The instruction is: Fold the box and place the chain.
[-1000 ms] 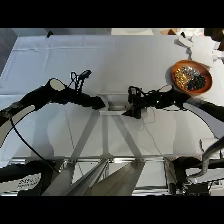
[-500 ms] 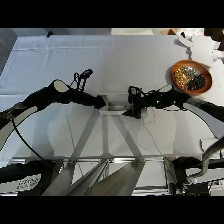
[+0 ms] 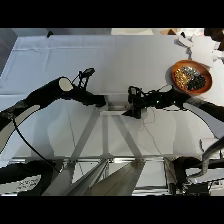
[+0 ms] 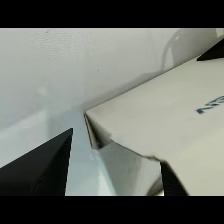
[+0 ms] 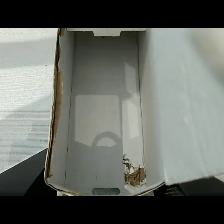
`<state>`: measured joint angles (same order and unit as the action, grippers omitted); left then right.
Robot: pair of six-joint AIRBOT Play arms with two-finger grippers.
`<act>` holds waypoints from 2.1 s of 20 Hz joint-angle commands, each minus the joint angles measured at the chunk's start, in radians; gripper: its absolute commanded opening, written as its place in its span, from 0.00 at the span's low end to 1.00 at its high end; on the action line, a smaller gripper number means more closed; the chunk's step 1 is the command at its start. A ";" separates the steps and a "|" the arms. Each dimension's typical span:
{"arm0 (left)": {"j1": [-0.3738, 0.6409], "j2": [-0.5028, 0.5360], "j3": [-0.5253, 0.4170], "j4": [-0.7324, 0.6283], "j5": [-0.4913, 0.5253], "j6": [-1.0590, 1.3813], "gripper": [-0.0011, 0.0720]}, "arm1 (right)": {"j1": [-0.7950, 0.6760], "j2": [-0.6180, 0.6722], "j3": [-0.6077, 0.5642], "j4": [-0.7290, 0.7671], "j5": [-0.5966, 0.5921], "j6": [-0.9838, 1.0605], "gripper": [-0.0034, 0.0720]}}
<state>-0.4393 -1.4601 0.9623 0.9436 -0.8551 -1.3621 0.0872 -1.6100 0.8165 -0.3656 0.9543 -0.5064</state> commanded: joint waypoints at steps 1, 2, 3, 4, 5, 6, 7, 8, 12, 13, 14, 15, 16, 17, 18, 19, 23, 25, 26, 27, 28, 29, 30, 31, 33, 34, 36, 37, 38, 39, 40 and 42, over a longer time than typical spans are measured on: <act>-0.021 0.000 0.040 0.060 -0.060 -0.109 0.77 | 0.000 0.000 0.000 0.000 0.000 0.000 0.73; -0.028 0.000 0.043 0.060 -0.071 -0.123 0.77 | 0.000 0.000 0.000 0.000 0.000 0.000 0.73; -0.036 0.000 0.044 0.060 -0.078 -0.142 0.77 | 0.000 0.000 0.000 0.000 0.000 0.000 0.73; -0.043 0.000 0.046 0.060 -0.077 -0.150 0.77 | 0.000 0.000 0.000 0.000 0.000 0.000 0.73; -0.048 0.000 0.047 0.059 -0.076 -0.150 0.77 | 0.000 0.000 0.000 0.000 0.000 0.000 0.73; -0.051 0.000 0.048 0.060 -0.076 -0.150 0.77 | 0.000 0.000 0.000 0.000 0.000 0.000 0.73; -0.055 0.000 0.049 0.060 -0.076 -0.163 0.77 | 0.000 0.000 0.000 0.000 0.000 0.000 0.73; -0.055 0.000 0.049 0.064 -0.076 -0.177 0.77 | 0.000 0.000 0.000 0.000 0.000 0.000 0.73; -0.071 -0.001 0.048 0.084 -0.060 -0.200 0.68 | 0.000 0.000 0.000 0.000 0.000 0.000 0.73; -0.081 -0.002 0.048 0.122 -0.043 -0.231 0.68 | 0.000 0.000 0.000 0.000 0.000 0.000 0.73; -0.093 -0.003 0.049 0.172 -0.030 -0.266 0.68 | 0.000 0.000 0.000 0.000 0.000 0.000 0.73; -0.106 -0.003 0.049 0.236 -0.019 -0.309 0.68 | 0.000 0.000 0.000 0.000 0.000 0.000 0.73; -0.119 -0.003 0.049 0.293 -0.016 -0.356 0.68 | 0.000 0.000 0.000 0.000 0.000 0.000 0.73; -0.132 -0.003 0.049 0.346 -0.018 -0.399 0.68 | 0.000 0.000 0.000 0.000 0.000 0.000 0.73; -0.146 -0.003 0.049 0.386 -0.017 -0.426 0.68 | 0.000 0.000 0.000 0.000 0.000 0.000 0.73; -0.159 -0.003 0.049 0.421 -0.016 -0.451 0.68 | 0.000 0.000 0.000 0.000 0.000 0.000 0.73; -0.200 -0.003 0.049 0.477 -0.010 -0.541 0.68 | 0.000 0.000 0.000 0.000 0.000 0.000 0.73; -0.214 -0.003 0.049 0.494 -0.009 -0.583 0.68 | 0.000 0.000 0.000 0.000 0.000 0.000 0.73; -0.224 -0.003 0.049 0.509 -0.008 -0.593 0.68 | 0.000 0.000 0.000 0.000 0.000 0.000 0.73; -0.232 -0.003 0.051 0.530 -0.009 -0.606 0.68 | 0.000 0.000 0.000 0.000 0.000 0.000 0.73; -0.244 -0.003 0.056 0.559 -0.011 -0.632 0.68 | 0.000 0.000 0.000 0.000 0.000 0.000 0.73; -0.253 -0.004 0.066 0.586 -0.014 -0.673 0.68 | 0.000 0.000 0.000 0.000 0.000 0.000 0.73; -0.261 -0.008 0.080 0.613 -0.020 -0.727 0.68 | 0.000 0.000 0.000 0.000 0.000 0.000 0.73; -0.267 -0.014 0.093 0.626 -0.024 -0.784 0.68 | 0.000 0.000 0.000 0.000 0.000 0.000 0.73; -0.281 -0.036 0.121 0.655 -0.045 -0.843 0.68 | 0.000 0.000 0.000 0.000 0.000 0.000 0.73; -0.290 -0.053 0.135 0.671 -0.082 -0.849 0.67 | 0.000 0.000 0.000 0.000 0.000 0.000 0.73; -0.307 -0.085 0.154 0.699 -0.159 -0.849 0.61 | 0.000 0.000 0.000 0.000 0.000 0.000 0.73; -0.314 -0.097 0.161 0.711 -0.172 -0.850 0.61 | 0.000 0.000 0.000 0.000 0.000 0.000 0.73; -0.322 -0.105 0.166 0.726 -0.174 -0.864 0.61 | 0.000 0.000 0.000 0.000 0.000 0.000 0.73; -0.328 -0.109 0.172 0.748 -0.173 -0.892 0.61 | 0.000 0.000 0.000 0.000 0.000 0.000 0.73; -0.334 -0.111 0.177 0.779 -0.173 -0.923 0.61 | 0.000 0.000 0.000 0.000 0.000 0.000 0.73; -0.338 -0.112 0.180 0.819 -0.173 -0.968 0.54 | 0.000 0.000 0.000 0.000 0.000 0.000 0.73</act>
<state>-0.7654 -1.5616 1.1301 1.6920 -1.0088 -2.2581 0.0872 -1.6100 0.8165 -0.3656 0.9546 -0.5060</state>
